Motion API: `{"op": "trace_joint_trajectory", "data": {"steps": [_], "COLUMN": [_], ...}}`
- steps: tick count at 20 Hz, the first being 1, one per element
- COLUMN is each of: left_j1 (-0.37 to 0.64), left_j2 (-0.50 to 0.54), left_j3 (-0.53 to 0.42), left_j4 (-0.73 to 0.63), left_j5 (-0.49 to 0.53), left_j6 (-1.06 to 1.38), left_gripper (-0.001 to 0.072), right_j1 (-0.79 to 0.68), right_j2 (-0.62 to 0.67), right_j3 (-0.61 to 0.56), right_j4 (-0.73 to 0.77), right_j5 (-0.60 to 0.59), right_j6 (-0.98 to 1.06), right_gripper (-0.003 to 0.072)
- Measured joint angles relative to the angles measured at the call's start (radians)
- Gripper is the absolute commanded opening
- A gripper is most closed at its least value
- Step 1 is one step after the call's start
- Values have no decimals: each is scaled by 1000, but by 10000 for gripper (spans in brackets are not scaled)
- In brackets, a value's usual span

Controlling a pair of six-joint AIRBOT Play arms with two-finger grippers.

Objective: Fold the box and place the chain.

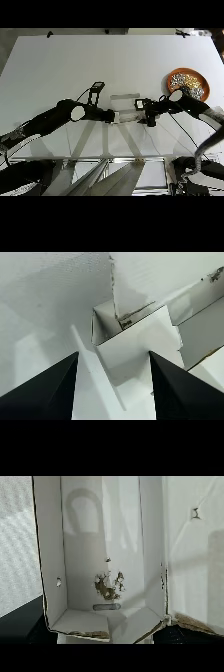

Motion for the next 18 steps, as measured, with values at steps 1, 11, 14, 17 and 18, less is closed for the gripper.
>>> {"op": "trace_joint_trajectory", "data": {"steps": [1,11,14,17,18], "left_j1": [-8,-76,-87,-93,-94], "left_j2": [-13,-122,-150,-196,-212], "left_j3": [21,176,229,301,325], "left_j4": [14,134,177,204,209], "left_j5": [-13,-163,-219,-306,-332], "left_j6": [-20,-231,-295,-353,-371], "left_gripper": [485,487,487,486,485], "right_j1": [0,0,0,0,0], "right_j2": [0,0,0,0,0], "right_j3": [0,0,0,0,0], "right_j4": [0,0,0,0,0], "right_j5": [0,0,0,-1,0], "right_j6": [0,0,0,0,0], "right_gripper": [508,508,508,508,508]}}
